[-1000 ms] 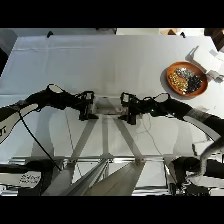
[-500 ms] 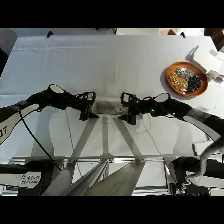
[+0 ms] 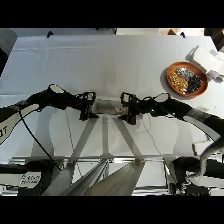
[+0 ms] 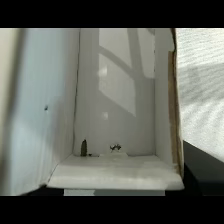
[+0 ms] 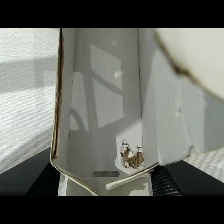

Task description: Fold the box and place the chain.

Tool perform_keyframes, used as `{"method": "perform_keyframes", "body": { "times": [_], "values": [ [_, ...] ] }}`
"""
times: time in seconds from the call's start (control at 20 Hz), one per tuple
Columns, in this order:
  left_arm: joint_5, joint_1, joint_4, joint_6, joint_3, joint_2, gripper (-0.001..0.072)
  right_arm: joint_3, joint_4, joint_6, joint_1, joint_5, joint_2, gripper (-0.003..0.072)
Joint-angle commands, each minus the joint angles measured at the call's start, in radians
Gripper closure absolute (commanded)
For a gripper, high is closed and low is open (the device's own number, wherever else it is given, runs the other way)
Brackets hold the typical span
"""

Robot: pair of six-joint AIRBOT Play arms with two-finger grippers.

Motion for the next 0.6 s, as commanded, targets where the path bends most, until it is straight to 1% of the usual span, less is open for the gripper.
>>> {"method": "perform_keyframes", "body": {
  "times": [0.0, 0.15, 0.55],
  "values": [
    [0.001, 0.0, 0.0, 0.0, 0.0, -0.001, 0.05, 0.0, 0.0, -0.002, 0.0, -0.001, 0.0, 0.0148],
    [0.001, 0.0, 0.0, 0.0, 0.0, -0.001, 0.05, 0.0, 0.0, -0.236, 0.0, -0.031, 0.0, 0.0148],
    [0.001, 0.0, 0.0, 0.0, 0.0, -0.001, 0.05, 0.0, 0.0, -0.243, 0.0, -0.023, 0.0, 0.0148]
  ]
}}
